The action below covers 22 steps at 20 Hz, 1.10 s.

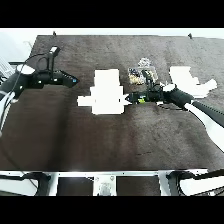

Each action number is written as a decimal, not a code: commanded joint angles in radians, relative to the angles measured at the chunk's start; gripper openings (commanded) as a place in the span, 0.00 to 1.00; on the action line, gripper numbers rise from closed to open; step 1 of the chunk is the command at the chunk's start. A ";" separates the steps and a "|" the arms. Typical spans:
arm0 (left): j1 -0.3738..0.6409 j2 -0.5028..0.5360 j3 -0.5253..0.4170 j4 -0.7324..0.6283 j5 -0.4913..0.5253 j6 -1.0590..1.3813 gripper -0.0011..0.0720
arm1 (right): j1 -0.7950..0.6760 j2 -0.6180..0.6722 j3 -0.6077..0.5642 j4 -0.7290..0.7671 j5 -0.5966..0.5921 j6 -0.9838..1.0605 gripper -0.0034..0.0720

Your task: Fold the box and place the chain.

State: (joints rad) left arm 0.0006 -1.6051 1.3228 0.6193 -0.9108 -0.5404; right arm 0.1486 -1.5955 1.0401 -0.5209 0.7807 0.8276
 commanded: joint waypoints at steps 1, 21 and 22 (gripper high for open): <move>-0.013 -0.169 0.206 0.135 -0.206 -0.135 0.68 | 0.002 0.001 0.000 0.005 0.000 -0.002 0.06; -0.081 -0.585 0.691 0.000 -0.519 -0.158 0.68 | 0.007 -0.001 -0.003 0.008 -0.004 -0.021 0.06; -0.081 -0.587 0.691 -0.009 -0.533 -0.152 0.68 | 0.007 -0.001 -0.003 0.008 -0.004 -0.021 0.06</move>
State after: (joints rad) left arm -0.0807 -2.1689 2.0045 0.6464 -1.3937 -0.7048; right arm 0.1547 -1.5955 1.0370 -0.5129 0.7769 0.8070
